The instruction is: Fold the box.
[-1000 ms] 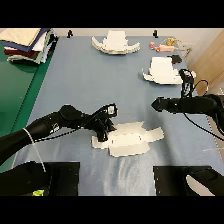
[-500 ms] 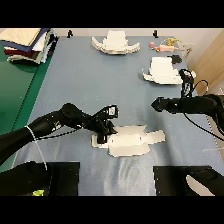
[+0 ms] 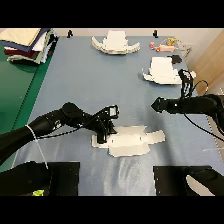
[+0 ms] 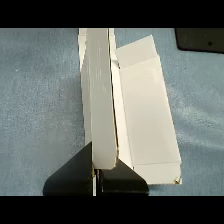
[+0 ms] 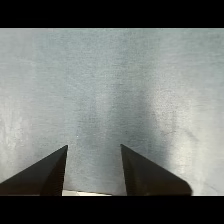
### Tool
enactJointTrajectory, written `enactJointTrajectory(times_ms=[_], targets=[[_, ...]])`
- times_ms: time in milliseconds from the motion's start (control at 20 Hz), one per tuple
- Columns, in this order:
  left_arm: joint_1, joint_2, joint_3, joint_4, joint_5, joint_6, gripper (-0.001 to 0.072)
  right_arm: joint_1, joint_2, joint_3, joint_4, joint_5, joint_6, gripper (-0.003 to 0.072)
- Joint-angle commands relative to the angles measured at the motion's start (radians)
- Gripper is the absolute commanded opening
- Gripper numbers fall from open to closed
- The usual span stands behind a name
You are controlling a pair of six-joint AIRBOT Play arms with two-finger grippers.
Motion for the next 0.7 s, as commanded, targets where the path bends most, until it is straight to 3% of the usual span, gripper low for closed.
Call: enactJointTrajectory(times_ms=[0,650], targets=[[0.001,-0.011,0.012,-0.006,-0.019,0.010,0.0016,0.001,0.000,0.000,0.000,-0.001,-0.004,0.0520],[0.002,-0.015,0.032,0.005,-0.028,0.052,0.0016,0.001,0.000,0.000,0.000,0.000,-0.004,0.0520]])
